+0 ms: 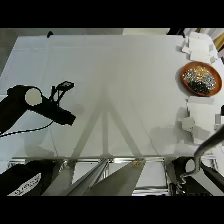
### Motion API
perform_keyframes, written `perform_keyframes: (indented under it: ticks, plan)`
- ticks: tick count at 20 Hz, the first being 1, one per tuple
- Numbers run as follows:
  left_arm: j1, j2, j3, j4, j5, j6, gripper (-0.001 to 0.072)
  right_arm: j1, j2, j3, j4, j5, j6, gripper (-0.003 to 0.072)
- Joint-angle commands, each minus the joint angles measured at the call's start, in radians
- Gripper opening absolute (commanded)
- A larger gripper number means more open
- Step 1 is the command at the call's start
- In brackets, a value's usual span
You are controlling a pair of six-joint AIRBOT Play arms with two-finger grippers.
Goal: Fold the box and place the chain.
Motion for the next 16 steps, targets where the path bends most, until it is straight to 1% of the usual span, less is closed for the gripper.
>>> perform_keyframes:
  ticks: [1, 7, 9, 10, 12, 13, 14, 15, 16]
  plan:
    - [0.0, 0.001, 0.0, 0.0, 0.0, 0.0, 0.0013, -0.023, -0.085, 0.002, -0.057, -0.024, -0.03, 0.0515]
    - [0.0, 0.001, 0.0, 0.0, 0.0, 0.0, 0.0013, -0.023, -0.232, 0.002, -0.132, -0.013, -0.032, 0.0516]
    - [0.0, 0.001, 0.0, 0.0, 0.0, 0.0, 0.0013, -0.023, -0.264, 0.002, -0.219, -0.022, 0.037, 0.0507]
    - [0.0, 0.001, 0.0, 0.0, 0.0, 0.0, 0.0013, -0.023, -0.275, 0.002, -0.245, -0.022, 0.055, 0.0446]
    - [0.0, 0.001, 0.0, 0.0, 0.0, 0.0, 0.0013, -0.023, -0.304, 0.002, -0.245, -0.02, 0.057, 0.0401]
    - [0.0, 0.001, 0.0, 0.0, 0.0, 0.0, 0.0013, -0.023, -0.32, 0.002, -0.243, -0.023, 0.073, 0.0398]
    - [0.0, 0.001, 0.0, 0.0, 0.0, 0.0, 0.0013, -0.023, -0.334, 0.002, -0.242, -0.027, 0.089, 0.0339]
    - [0.0, 0.001, 0.0, 0.0, 0.0, 0.0, 0.0013, -0.023, -0.34, 0.002, -0.239, -0.029, 0.092, 0.0304]
    - [0.0, 0.001, 0.0, 0.0, 0.0, 0.0, 0.0013, -0.023, -0.342, 0.002, -0.242, -0.028, 0.103, 0.0238]
